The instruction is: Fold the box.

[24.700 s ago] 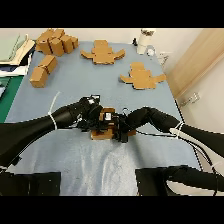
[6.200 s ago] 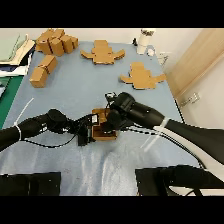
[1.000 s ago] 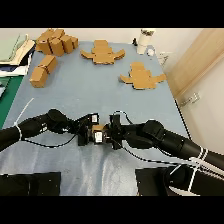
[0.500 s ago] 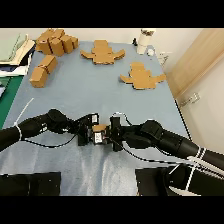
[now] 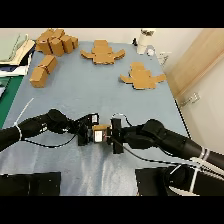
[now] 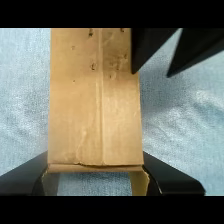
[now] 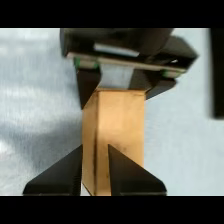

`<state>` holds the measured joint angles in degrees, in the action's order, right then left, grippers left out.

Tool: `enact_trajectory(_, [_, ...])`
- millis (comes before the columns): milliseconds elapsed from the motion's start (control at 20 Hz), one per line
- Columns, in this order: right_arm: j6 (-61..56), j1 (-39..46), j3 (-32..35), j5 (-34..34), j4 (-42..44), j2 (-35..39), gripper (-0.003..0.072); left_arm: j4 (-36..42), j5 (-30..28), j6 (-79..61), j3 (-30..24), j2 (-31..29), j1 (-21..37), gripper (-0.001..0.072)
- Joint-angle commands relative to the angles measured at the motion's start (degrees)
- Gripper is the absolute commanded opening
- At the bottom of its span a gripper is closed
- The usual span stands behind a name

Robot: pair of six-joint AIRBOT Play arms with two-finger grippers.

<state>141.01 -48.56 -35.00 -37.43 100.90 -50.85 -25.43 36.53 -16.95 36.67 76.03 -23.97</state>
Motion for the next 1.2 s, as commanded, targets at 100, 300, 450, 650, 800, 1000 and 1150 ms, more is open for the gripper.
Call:
enact_trajectory(100, [-33.3,0.9,-0.3,-11.9,2.2,9.9,0.0173,0.0,0.0,-0.2,0.0,0.0,0.0,0.0462])
enact_trajectory(300, [-52.0,1.0,9.6,-7.2,17.1,12.7,0.0003,0.0,0.0,-0.2,0.0,0.0,0.0,0.0462])
enact_trajectory(450, [-56.0,1.0,15.9,8.7,27.0,12.6,0.0002,0.0,0.0,-0.2,0.0,0.0,0.0,0.0462])
enact_trajectory(650, [-65.1,1.1,16.6,27.4,26.8,9.3,0.0002,0.0,0.0,-0.2,0.0,0.0,0.0,0.0462])
enact_trajectory(800, [-68.5,1.0,16.6,29.7,26.9,5.4,0.0003,0.0,0.0,-0.2,0.0,0.0,0.0,0.0462])
enact_trajectory(1000, [-69.0,1.0,16.6,29.7,26.8,2.5,0.0002,0.0,0.0,-0.2,0.0,0.0,0.0,0.0462])
enact_trajectory(1150, [-69.0,1.0,16.6,29.6,26.5,2.2,0.0002,0.0,0.0,-0.2,0.0,0.0,0.0,0.0462])
